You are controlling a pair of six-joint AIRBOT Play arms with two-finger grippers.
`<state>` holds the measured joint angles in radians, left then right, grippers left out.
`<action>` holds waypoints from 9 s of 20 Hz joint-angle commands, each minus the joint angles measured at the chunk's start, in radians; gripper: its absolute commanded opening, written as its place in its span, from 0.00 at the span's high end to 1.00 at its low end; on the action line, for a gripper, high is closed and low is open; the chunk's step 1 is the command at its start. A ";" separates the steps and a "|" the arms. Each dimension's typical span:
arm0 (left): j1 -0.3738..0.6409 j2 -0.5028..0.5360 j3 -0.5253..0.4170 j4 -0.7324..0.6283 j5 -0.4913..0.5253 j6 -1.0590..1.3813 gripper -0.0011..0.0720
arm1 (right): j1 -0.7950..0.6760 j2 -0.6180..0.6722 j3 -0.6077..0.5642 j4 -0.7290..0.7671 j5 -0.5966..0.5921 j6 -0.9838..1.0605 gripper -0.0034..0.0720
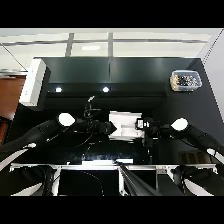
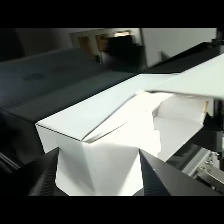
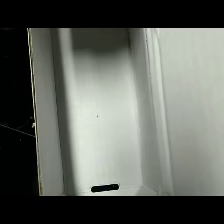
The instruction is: Fold the box and place the chain.
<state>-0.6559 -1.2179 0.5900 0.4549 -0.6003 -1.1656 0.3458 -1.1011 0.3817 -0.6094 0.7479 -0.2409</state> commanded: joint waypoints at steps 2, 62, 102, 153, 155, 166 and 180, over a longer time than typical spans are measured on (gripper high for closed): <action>-0.029 0.000 0.027 0.221 0.017 -0.195 0.20 | 0.001 -0.001 0.000 0.000 0.003 -0.001 0.34; -0.267 -0.283 0.498 1.040 -0.451 -1.304 0.68 | 0.001 -0.001 0.000 0.000 0.002 0.000 0.34; -0.265 -0.328 0.564 1.056 -0.524 -1.304 0.58 | 0.001 -0.001 0.000 0.000 0.002 0.001 0.34; -0.266 -0.345 0.566 1.046 -0.535 -1.303 0.94 | 0.071 0.124 0.031 -0.098 0.025 0.174 0.56; -0.266 -0.345 0.566 1.046 -0.535 -1.303 0.94 | 0.071 0.121 0.030 -0.097 0.024 0.174 0.56; -0.266 -0.345 0.566 1.046 -0.535 -1.303 0.94 | 0.071 0.110 0.030 -0.067 0.025 0.174 0.45; -0.266 -0.345 0.566 1.046 -0.535 -1.303 0.94 | 0.050 0.137 0.032 -0.124 0.000 0.250 0.88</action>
<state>-0.9222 -1.5623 1.1545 1.4990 -1.1282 -2.4714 0.4091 -0.9821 0.4126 -0.6907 0.7544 -0.0525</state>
